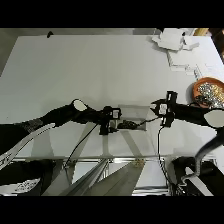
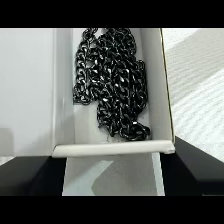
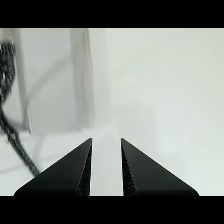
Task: Fold the box and place the chain.
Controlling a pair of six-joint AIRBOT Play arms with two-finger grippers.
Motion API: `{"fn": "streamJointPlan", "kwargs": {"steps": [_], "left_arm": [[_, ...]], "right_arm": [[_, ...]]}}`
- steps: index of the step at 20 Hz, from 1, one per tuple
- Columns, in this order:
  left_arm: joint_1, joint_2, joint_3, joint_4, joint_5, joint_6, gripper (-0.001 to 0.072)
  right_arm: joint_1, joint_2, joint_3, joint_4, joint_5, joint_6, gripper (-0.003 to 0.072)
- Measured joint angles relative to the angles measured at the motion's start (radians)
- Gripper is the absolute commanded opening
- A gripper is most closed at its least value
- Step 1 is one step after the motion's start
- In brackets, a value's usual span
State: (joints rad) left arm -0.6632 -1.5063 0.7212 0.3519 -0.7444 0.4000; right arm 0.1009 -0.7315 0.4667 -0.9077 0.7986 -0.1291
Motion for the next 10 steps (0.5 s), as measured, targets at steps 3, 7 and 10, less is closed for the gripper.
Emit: {"fn": "streamJointPlan", "kwargs": {"steps": [3, 7, 10], "left_arm": [[0.0, 0.0, 0.0, 0.0, 0.0, 0.0, 0.0254], [0.0, 0.0, 0.0, 0.0, 0.0, 0.0, 0.0254], [0.0, 0.0, 0.0, 0.0, 0.0, 0.0, 0.0254]], "right_arm": [[-0.053, -0.075, -0.012, -0.054, -0.002, 0.0, 0.0199], [-0.076, -0.17, -0.017, -0.117, -0.029, -0.002, 0.0199], [-0.081, -0.229, -0.019, -0.138, -0.045, -0.011, 0.0201]]}}
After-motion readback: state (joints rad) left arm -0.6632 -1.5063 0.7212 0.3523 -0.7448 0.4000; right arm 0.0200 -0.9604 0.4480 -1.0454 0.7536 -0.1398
